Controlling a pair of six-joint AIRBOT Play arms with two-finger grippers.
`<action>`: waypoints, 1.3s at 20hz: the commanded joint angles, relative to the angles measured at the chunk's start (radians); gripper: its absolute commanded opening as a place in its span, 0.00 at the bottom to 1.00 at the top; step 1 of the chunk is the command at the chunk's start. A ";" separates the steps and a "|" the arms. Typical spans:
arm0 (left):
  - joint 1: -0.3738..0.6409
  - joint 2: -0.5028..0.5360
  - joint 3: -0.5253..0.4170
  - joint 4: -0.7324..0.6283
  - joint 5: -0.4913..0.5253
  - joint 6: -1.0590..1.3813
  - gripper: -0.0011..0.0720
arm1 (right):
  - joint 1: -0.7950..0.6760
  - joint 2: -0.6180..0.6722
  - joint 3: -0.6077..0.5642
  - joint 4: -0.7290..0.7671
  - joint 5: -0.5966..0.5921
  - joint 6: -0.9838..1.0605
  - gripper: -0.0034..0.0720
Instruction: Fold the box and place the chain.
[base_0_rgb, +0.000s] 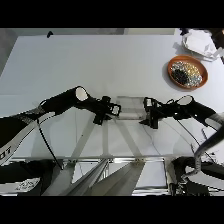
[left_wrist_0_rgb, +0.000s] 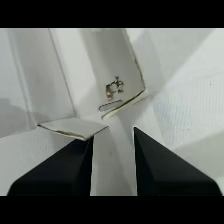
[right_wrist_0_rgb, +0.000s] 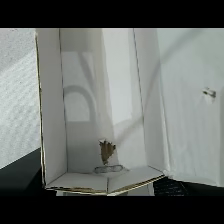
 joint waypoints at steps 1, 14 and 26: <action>-0.003 0.001 0.000 -0.002 0.005 0.000 0.37 | 0.000 0.000 0.000 0.000 0.000 -0.001 0.65; -0.061 -0.013 0.000 -0.115 0.109 0.000 0.05 | 0.000 0.000 0.000 0.000 0.000 -0.001 0.65; -0.109 -0.062 0.000 -0.135 0.196 0.000 0.23 | 0.000 0.000 0.000 0.000 0.000 -0.001 0.65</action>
